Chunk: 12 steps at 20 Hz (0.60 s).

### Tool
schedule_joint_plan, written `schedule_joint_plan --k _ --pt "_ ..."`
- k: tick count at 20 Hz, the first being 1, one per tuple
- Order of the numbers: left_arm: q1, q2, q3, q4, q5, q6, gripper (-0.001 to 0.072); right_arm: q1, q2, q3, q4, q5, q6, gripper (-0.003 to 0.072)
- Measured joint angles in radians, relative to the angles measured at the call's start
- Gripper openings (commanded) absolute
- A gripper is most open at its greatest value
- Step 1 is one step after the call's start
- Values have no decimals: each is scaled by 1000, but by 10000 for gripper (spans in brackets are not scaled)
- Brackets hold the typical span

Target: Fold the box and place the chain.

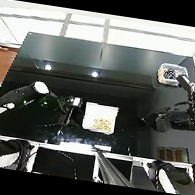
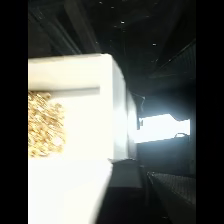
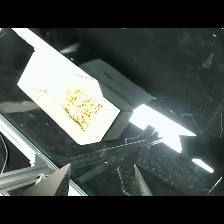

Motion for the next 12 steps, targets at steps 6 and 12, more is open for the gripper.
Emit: schedule_joint_plan --k 6,12 --pt "-94 -8 5 -35 108 -12 711 0 0 0 0 -13 0 470" --pt "-119 -8 6 -33 136 -22 711 0 0 0 0 -16 0 470"
